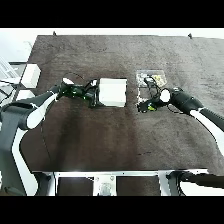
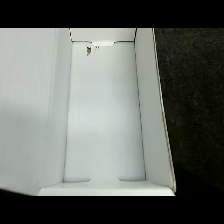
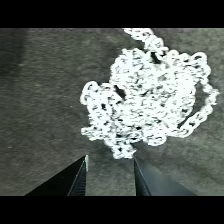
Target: Fold the box and place the chain.
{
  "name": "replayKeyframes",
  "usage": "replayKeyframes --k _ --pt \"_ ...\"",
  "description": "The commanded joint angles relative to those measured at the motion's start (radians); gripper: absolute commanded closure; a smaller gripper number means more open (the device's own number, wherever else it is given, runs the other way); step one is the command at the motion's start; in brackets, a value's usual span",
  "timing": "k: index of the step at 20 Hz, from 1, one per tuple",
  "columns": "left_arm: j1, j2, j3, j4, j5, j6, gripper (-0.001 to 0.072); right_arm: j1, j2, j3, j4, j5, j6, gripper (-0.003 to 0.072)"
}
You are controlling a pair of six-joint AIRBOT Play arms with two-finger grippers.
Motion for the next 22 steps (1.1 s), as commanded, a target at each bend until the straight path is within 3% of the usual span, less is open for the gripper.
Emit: replayKeyframes --k 1,3,5,7,8,13,22 --pt "0.000 0.000 0.000 0.000 0.000 0.000 0.0323 -0.003 -0.029 0.000 -0.013 -0.009 -0.002 0.0319" --pt "0.000 0.000 0.000 0.000 0.000 0.000 0.0323 -0.002 -0.049 0.000 0.013 -0.019 -0.002 0.0419" --pt "0.000 0.000 0.000 0.000 0.000 0.000 0.0323 0.000 -0.055 0.000 0.019 -0.044 -0.002 0.0470" --pt "0.000 0.000 0.000 0.000 0.000 0.000 0.0323 -0.002 -0.055 0.000 0.018 -0.065 -0.002 0.0570" --pt "0.000 0.000 0.000 0.000 0.000 0.000 0.0323 -0.001 -0.054 0.002 0.011 -0.069 -0.002 0.0658" --pt "0.000 0.000 0.000 0.000 0.000 0.000 0.0323 0.000 0.005 0.038 0.012 -0.057 -0.001 0.0673" --pt "0.000 0.000 0.000 0.000 0.001 0.001 0.0323 0.027 0.350 0.170 0.020 -0.085 0.002 0.0673"
